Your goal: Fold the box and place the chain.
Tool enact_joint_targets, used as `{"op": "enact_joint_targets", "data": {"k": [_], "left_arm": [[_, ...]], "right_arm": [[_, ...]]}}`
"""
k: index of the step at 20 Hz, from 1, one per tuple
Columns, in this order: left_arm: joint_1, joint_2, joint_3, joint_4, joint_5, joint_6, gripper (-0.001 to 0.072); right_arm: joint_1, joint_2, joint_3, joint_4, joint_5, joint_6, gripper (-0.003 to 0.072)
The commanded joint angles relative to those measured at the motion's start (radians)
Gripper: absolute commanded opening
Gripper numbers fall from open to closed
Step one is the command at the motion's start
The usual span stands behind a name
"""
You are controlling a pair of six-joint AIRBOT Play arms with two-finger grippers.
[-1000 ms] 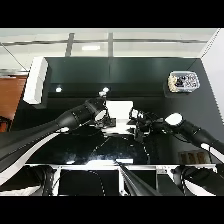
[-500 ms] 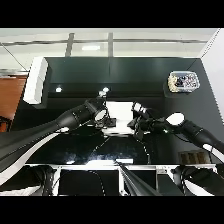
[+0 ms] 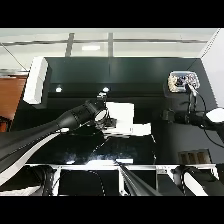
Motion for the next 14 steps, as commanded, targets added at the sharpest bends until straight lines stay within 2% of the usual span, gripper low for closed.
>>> {"op": "enact_joint_targets", "data": {"k": [1, 3, 6, 9, 10, 11, 12, 13, 14], "left_arm": [[0.000, 0.000, 0.000, 0.001, 0.000, -0.001, 0.0028], [0.000, 0.000, 0.000, 0.001, 0.000, -0.001, 0.0028], [0.000, 0.000, 0.000, 0.001, 0.000, -0.001, 0.0028], [0.000, 0.000, 0.000, 0.001, 0.000, -0.001, 0.0028], [0.000, 0.000, 0.000, 0.001, 0.000, -0.002, 0.0029], [0.000, 0.000, 0.000, 0.001, -0.001, -0.001, 0.0028], [0.000, 0.000, 0.000, 0.001, -0.001, -0.001, 0.0028], [0.000, 0.000, 0.000, 0.001, -0.001, -0.001, 0.0028], [0.000, 0.000, 0.000, 0.001, -0.001, -0.001, 0.0028]], "right_arm": [[-0.061, -0.067, -0.078, 0.037, 0.122, 0.145, 0.0014], [0.015, -0.153, -0.083, 0.170, 0.155, 0.053, 0.0014], [0.134, -0.245, -0.077, 0.340, 0.134, -0.037, 0.0015], [0.204, -0.270, -0.036, 0.352, 0.112, -0.045, 0.0018], [0.204, -0.270, -0.020, 0.352, 0.120, -0.048, 0.0081], [0.204, -0.270, -0.001, 0.351, 0.132, -0.050, 0.0220], [0.204, -0.270, 0.019, 0.351, 0.144, -0.054, 0.0412], [0.204, -0.270, 0.037, 0.352, 0.159, -0.058, 0.0654], [0.204, -0.270, 0.051, 0.352, 0.177, -0.058, 0.0715]]}}
